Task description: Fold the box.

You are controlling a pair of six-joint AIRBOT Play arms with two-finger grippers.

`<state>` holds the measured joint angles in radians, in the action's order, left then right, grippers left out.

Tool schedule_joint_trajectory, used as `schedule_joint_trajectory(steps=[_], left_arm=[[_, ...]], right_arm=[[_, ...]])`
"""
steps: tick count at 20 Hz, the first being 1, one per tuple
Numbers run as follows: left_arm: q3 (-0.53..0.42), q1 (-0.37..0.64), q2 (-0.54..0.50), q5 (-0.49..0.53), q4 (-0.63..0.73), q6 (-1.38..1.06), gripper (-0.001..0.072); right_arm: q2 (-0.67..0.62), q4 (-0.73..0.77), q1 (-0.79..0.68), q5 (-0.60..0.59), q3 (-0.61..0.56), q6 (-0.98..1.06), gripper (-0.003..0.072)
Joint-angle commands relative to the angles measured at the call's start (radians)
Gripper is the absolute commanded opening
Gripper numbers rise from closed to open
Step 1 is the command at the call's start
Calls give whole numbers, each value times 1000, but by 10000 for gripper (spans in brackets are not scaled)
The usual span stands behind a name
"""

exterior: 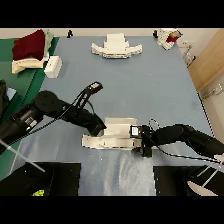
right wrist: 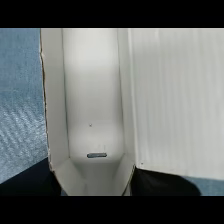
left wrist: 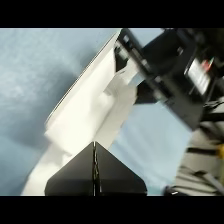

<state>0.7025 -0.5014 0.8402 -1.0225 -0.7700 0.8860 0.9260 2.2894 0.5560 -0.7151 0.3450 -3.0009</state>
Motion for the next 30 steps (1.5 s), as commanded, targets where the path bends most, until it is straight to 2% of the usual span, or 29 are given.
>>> schedule_joint_trajectory(steps=[1,3,8,11,15,18,19,20,21,22,23,30], left_arm=[[-112,37,-129,-46,-120,-323,29],[-186,54,-143,-36,-117,-477,669],[-303,-13,-113,97,-96,-692,674],[-313,-16,-47,115,-80,-737,673],[-312,-16,31,208,96,-925,673],[-312,-17,64,236,150,-1010,672],[-312,-16,72,240,150,-1010,614],[-312,-17,81,238,150,-1011,447],[-312,-17,89,238,150,-1015,331],[-312,-17,96,238,152,-1034,253],[-312,-18,101,245,158,-1040,222],[-312,-105,146,335,258,-1109,222]], right_arm=[[0,-1,0,0,1,0,545],[0,-4,0,0,1,0,546],[0,-4,0,0,1,0,545],[2,-4,0,0,1,0,545],[2,-4,0,0,1,0,546],[2,-4,0,0,1,0,545],[2,-4,0,0,1,0,546],[2,-4,0,0,1,0,545],[2,-4,0,0,1,0,545],[2,-4,0,0,1,0,545],[2,-4,0,0,1,0,545],[2,-4,0,0,1,0,545]])
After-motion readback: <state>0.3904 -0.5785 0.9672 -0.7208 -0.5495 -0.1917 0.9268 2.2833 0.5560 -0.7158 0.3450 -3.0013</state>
